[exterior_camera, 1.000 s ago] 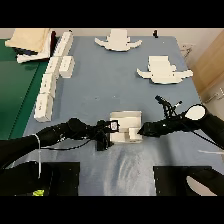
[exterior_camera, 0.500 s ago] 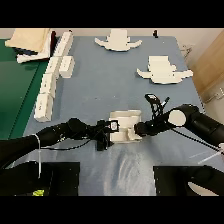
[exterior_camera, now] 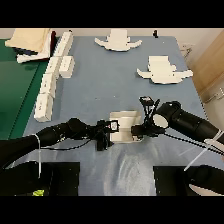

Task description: Fold the box.

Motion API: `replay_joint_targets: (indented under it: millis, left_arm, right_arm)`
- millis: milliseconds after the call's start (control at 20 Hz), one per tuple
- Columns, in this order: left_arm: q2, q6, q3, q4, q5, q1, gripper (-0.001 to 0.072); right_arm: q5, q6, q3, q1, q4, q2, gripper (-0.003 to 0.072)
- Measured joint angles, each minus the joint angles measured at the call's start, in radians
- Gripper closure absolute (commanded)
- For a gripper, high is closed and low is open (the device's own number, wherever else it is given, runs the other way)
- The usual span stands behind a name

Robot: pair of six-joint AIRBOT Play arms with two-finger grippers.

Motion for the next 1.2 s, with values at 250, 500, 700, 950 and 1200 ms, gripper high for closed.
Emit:
replay_joint_targets:
  millis: [250, 500, 700, 950, 1200]
  left_arm:
    - [0.0, 0.0, 0.0, 0.0, 0.0, 0.0, 0.0185]
    - [0.0, -0.001, 0.0, 0.0, 0.0, 0.0, 0.0185]
    - [0.0, -0.001, 0.0, 0.0, -0.001, 0.0, 0.0185]
    - [0.0, 0.0, 0.0, 0.0, -0.002, 0.0, 0.0185]
    - [0.0, 0.0, 0.0, 0.0, -0.001, 0.0, 0.0185]
  right_arm:
    - [0.005, 0.066, 0.019, 0.006, -0.003, -0.054, 0.0286]
    - [0.034, 0.13, 0.079, 0.007, 0.0, -0.134, 0.0356]
    - [0.053, 0.172, 0.101, 0.008, -0.004, -0.169, 0.0469]
    - [0.072, 0.185, 0.109, 0.008, -0.01, -0.196, 0.066]
    - [0.082, 0.19, 0.11, 0.009, -0.024, -0.202, 0.0638]
